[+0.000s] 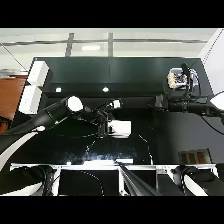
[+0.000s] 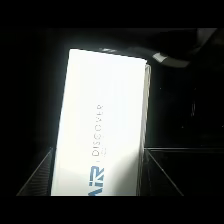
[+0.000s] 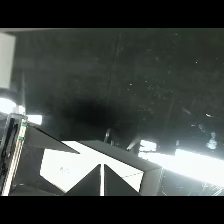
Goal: Fold the box and place the chain.
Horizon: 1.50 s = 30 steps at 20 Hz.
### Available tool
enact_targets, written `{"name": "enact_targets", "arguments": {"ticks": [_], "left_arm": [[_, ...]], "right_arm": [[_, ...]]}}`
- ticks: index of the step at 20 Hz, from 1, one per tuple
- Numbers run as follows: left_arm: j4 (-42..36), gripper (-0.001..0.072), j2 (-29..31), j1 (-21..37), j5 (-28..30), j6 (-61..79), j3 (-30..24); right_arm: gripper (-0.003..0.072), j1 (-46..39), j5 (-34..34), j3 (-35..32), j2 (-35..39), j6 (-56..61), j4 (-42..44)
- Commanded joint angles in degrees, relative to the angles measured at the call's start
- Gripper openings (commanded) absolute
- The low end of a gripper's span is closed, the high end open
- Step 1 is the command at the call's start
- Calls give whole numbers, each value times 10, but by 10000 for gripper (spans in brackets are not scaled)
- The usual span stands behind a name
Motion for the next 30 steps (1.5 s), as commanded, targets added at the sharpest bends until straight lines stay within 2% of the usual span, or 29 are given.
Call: {"name": "enact_targets", "arguments": {"ticks": [1,15,21,22,23,24,27,30], "left_arm": [[1,719,-5,-4,-5,-1,2],[25,719,-24,-6,-5,-1,2],[27,717,-66,-29,15,-2,2],[33,633,-68,-29,16,-15,2],[54,370,-65,-26,17,-57,3],[80,312,-57,-17,17,-101,4],[147,290,-2,28,-14,-194,4],[183,289,86,108,-94,-264,-12]], "right_arm": [[32,0,-2,0,0,0,-5],[32,0,-7,0,0,0,-5],[32,-1,-29,0,0,0,-20],[32,-7,-34,0,0,0,-23],[32,-19,-34,1,1,0,-22],[32,-34,-26,3,2,0,-22],[32,-91,5,16,5,0,-23],[32,-135,39,17,9,-16,-24]]}}
